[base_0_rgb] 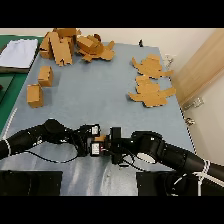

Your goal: Fold the box.

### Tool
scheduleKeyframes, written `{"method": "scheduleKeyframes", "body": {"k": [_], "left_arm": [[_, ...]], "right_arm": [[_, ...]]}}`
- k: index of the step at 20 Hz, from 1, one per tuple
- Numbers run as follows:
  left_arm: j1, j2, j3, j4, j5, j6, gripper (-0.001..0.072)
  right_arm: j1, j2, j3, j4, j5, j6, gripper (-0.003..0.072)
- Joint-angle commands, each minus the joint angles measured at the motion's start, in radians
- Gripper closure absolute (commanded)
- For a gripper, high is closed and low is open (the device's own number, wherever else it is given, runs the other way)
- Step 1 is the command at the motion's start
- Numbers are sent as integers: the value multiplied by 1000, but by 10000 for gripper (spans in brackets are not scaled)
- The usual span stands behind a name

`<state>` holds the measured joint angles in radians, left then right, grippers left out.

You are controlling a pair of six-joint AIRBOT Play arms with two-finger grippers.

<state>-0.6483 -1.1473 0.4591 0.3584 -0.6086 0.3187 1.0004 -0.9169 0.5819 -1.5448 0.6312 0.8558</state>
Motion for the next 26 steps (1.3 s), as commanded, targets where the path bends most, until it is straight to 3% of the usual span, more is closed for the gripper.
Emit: {"method": "scheduleKeyframes", "body": {"k": [1,6,8,9,26], "left_arm": [[0,0,0,2,-4,2,187],[0,0,0,2,-3,2,187],[0,0,0,2,-4,2,186],[0,0,0,2,-3,2,186],[0,0,0,2,-4,2,187]], "right_arm": [[-1,0,1,-14,-3,4,385],[1,4,6,-11,1,5,404],[17,4,21,-12,13,9,512],[22,4,31,-11,16,9,519],[23,4,55,-76,48,9,523]]}}
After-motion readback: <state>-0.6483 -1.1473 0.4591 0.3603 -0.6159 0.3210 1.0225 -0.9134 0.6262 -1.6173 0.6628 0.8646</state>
